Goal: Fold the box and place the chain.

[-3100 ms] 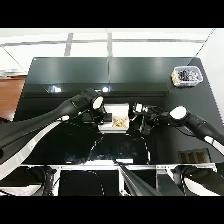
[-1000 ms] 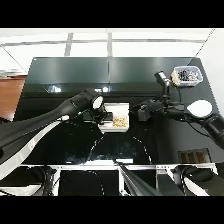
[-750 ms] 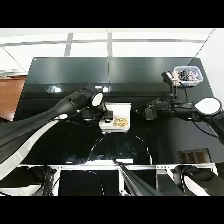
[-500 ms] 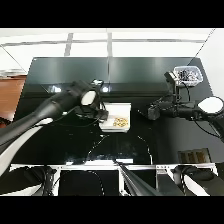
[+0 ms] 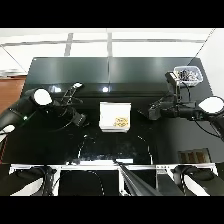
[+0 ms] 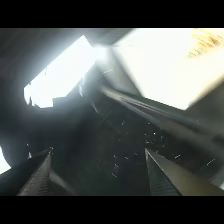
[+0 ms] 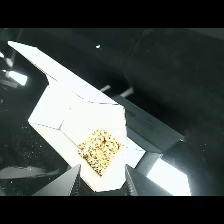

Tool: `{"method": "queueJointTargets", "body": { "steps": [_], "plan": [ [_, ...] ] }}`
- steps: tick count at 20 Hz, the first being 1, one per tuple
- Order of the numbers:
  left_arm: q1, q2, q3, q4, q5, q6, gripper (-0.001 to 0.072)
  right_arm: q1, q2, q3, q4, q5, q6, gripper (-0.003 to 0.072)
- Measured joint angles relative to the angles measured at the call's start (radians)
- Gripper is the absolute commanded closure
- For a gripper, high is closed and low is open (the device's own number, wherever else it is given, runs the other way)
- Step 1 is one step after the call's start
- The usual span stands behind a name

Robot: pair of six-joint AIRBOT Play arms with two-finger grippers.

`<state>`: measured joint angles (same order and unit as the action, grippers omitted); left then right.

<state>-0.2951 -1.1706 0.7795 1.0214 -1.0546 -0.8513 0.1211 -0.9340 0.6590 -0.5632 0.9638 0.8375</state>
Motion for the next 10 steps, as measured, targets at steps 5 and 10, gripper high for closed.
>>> {"method": "queueJointTargets", "body": {
  "steps": [5, 10],
  "plan": [
    [0.004, -0.038, -0.085, -0.188, 0.138, 0.789, -0.0002, 0.000, 0.000, 0.000, 0.000, 0.000, 0.000, 0.0359],
    [0.009, -0.139, -0.103, -0.367, 0.161, 1.113, -0.0002, 0.000, 0.000, 0.000, 0.001, -0.001, 0.000, 0.0359]
  ]
}}
